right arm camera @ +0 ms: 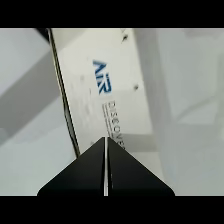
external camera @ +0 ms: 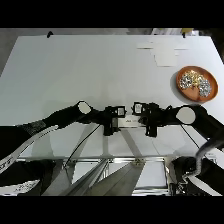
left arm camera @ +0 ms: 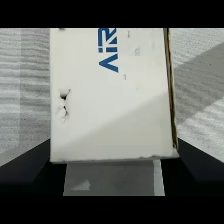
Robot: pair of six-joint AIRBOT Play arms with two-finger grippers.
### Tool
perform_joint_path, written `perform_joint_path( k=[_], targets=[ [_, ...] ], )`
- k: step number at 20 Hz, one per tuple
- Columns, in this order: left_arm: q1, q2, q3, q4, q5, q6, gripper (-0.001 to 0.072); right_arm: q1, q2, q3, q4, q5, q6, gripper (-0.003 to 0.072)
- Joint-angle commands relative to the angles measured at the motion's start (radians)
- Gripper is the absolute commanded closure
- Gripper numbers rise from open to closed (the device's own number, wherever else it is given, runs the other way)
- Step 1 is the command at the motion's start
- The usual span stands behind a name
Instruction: Fold the box and place the chain.
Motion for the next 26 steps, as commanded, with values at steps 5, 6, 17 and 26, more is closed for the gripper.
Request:
perform_joint_path(
  k=[5, 6, 17, 26],
  targets=[
    [0.000, 0.000, 0.000, 0.002, 0.000, 0.002, 0.0439, -0.180, 0.173, 0.004, -0.212, 0.152, 0.579, 0.0670],
    [0.000, 0.000, 0.000, 0.002, 0.000, 0.002, 0.0439, -0.241, 0.172, 0.003, -0.214, 0.191, 0.676, 0.0671],
    [0.000, 0.000, 0.000, 0.002, 0.000, 0.002, 0.0439, -0.428, 0.116, -0.117, -0.378, 0.351, 1.043, 0.0670],
    [0.000, 0.000, 0.000, 0.002, 0.000, 0.002, 0.0439, -0.428, 0.134, -0.117, -0.375, 0.360, 1.043, 0.0670]
  ],
)
